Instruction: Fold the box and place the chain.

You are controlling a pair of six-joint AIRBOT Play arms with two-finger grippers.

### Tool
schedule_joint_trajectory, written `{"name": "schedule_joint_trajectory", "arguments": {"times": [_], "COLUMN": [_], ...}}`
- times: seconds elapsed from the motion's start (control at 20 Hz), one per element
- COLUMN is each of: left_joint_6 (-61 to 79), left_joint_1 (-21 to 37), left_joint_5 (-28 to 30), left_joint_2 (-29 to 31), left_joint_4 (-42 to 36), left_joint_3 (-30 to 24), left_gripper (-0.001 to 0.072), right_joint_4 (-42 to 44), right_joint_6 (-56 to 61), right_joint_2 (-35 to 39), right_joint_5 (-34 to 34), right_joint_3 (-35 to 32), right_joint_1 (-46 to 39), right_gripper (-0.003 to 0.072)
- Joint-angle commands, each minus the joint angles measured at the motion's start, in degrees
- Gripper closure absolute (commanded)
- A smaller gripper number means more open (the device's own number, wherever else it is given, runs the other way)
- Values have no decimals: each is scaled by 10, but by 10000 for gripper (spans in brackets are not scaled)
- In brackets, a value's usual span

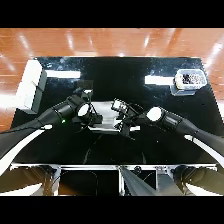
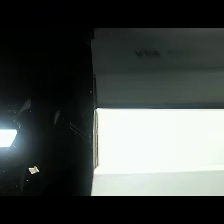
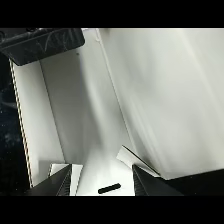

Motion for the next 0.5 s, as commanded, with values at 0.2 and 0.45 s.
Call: {"name": "schedule_joint_trajectory", "arguments": {"times": [0.2,0.45], "left_joint_6": [2,2], "left_joint_1": [0,0], "left_joint_5": [1,0], "left_joint_2": [0,0], "left_joint_4": [0,0], "left_joint_3": [0,0], "left_gripper": [687,687], "right_joint_4": [8,-11], "right_joint_6": [0,42], "right_joint_2": [0,5], "right_joint_5": [6,15], "right_joint_3": [0,1], "right_joint_1": [0,-12], "right_gripper": [597,632]}}
